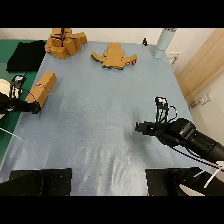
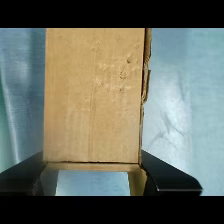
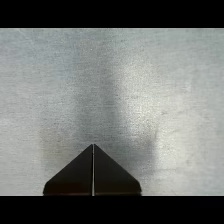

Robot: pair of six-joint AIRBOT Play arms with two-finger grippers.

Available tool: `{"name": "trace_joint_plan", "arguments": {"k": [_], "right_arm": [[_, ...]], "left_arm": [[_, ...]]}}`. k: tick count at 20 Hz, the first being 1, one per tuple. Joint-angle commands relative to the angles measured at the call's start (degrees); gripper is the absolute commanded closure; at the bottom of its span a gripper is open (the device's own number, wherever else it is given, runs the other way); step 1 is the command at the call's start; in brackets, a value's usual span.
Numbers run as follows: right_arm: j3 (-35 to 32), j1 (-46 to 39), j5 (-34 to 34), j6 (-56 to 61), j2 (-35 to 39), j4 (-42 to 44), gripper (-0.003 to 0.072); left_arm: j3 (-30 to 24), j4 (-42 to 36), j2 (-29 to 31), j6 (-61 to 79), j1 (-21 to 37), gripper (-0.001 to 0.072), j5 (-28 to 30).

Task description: Fold the box.

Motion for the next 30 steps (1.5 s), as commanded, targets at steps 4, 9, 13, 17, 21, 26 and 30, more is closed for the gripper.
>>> {"name": "trace_joint_plan", "arguments": {"k": [4,9,13,17,21,26,30], "right_arm": [[0.0,0.0,1.0,0.0,0.0,0.0,0.0673],[0.0,0.0,3.2,0.7,0.0,0.0,0.0673],[0.0,0.0,3.2,1.9,0.0,0.1,0.0673],[0.0,0.0,3.2,1.9,0.0,0.5,0.0673],[0.0,0.0,3.2,1.9,0.0,0.5,0.0673],[0.0,0.0,3.2,1.9,0.0,0.5,0.0673],[0.0,0.0,3.2,1.9,0.0,0.5,0.0673]], "left_arm": [[5.9,-5.2,-9.8,-0.1,0.2,0.0331,6.0],[19.8,-6.1,-21.3,-0.9,-4.2,0.0331,4.3],[29.2,-6.1,-28.9,-3.8,-6.5,0.0331,4.1],[32.4,-6.1,-31.7,-4.0,-6.5,0.0331,3.5],[32.4,-6.1,-31.9,-4.0,-6.5,0.0331,3.6],[32.4,-6.1,-32.0,-4.0,-6.5,0.0330,3.3],[32.4,-6.1,-32.0,-4.0,-6.5,0.0331,3.3]]}}
